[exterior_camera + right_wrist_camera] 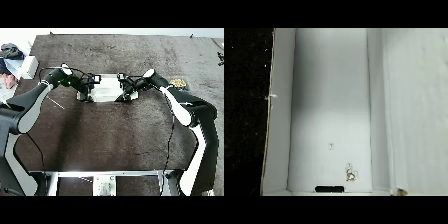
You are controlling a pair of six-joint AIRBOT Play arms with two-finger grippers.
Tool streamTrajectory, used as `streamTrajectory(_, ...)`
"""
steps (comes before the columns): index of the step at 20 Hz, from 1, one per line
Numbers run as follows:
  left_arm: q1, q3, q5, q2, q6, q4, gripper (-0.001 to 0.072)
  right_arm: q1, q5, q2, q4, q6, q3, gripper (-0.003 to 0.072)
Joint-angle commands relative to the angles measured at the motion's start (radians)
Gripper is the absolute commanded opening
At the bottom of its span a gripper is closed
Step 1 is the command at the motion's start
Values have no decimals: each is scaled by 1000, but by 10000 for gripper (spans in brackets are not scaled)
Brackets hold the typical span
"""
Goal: Fold the box and place the chain.
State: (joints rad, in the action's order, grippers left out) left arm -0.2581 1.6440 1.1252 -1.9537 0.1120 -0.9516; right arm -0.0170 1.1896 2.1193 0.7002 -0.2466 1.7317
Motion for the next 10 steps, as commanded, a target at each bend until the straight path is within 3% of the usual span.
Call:
streamTrajectory(1,-3,-4,-8,-1,-36,6,588,0,0,0,0,0,0,378)
streamTrajectory(3,-3,-4,-6,-1,-37,10,584,0,0,0,0,0,0,378)
streamTrajectory(4,-3,-4,-2,-1,-37,11,398,0,0,0,0,0,0,378)
streamTrajectory(5,-3,-4,7,-1,-37,13,258,0,0,0,0,0,0,378)
streamTrajectory(9,-3,-4,42,-2,-37,67,213,0,0,0,0,0,0,378)
streamTrajectory(10,-3,-4,45,-4,-35,100,104,0,0,0,0,0,0,378)
